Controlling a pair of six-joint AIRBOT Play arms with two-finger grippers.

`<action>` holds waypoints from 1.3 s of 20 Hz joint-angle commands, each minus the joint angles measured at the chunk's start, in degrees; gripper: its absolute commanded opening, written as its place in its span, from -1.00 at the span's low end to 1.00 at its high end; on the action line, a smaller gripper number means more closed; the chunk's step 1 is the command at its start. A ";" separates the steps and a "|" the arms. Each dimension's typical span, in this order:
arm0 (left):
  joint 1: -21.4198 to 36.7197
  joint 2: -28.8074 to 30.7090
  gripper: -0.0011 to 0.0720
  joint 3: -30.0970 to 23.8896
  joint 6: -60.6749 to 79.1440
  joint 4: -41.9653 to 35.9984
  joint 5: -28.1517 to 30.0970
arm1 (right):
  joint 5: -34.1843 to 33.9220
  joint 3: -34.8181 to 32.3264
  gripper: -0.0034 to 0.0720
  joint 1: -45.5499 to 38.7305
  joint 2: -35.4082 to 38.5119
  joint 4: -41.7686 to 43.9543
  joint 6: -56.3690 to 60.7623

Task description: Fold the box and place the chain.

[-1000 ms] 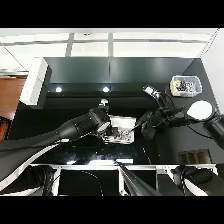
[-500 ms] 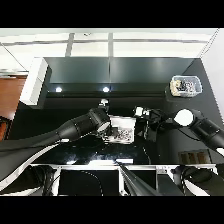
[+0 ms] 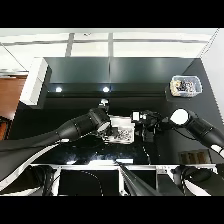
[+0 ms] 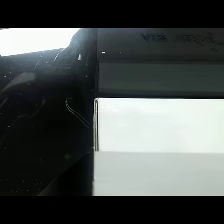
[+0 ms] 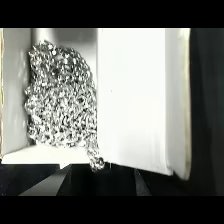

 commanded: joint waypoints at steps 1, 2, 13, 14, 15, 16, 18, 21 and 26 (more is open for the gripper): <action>0.04 -0.04 -0.89 0.04 0.02 0.00 0.00 | 0.28 -0.02 0.26 0.04 -0.09 2.03 -0.68; 0.04 -0.04 -0.89 0.04 0.02 0.00 0.00 | 0.28 -0.02 0.26 0.04 -0.09 2.47 -0.70; 0.04 -0.04 -0.89 0.04 0.02 0.02 0.04 | 0.26 -0.02 -0.88 0.04 -0.09 1.97 -0.83; 0.04 -0.04 -0.89 0.04 0.02 0.02 0.04 | 0.31 -0.02 -0.88 0.04 -0.09 1.95 -0.81; 0.04 -0.04 -0.89 0.04 0.02 0.00 0.04 | 0.28 -0.02 -0.88 0.04 -0.09 1.64 -0.79; 0.04 -0.04 -0.89 0.04 0.02 0.00 0.04 | 0.26 -0.02 -0.88 0.04 -0.09 1.01 -0.44; 0.04 -0.04 -0.89 0.04 0.02 0.02 0.02 | 0.24 0.00 -0.88 -0.09 0.24 -1.14 2.73; 0.04 -0.04 -0.89 0.04 0.02 0.02 0.02 | 0.55 0.02 -0.88 -0.09 1.88 -4.70 9.44; 0.04 -0.04 -0.89 0.04 0.02 0.02 0.04 | 3.39 0.96 -0.87 -0.07 7.23 -4.83 14.51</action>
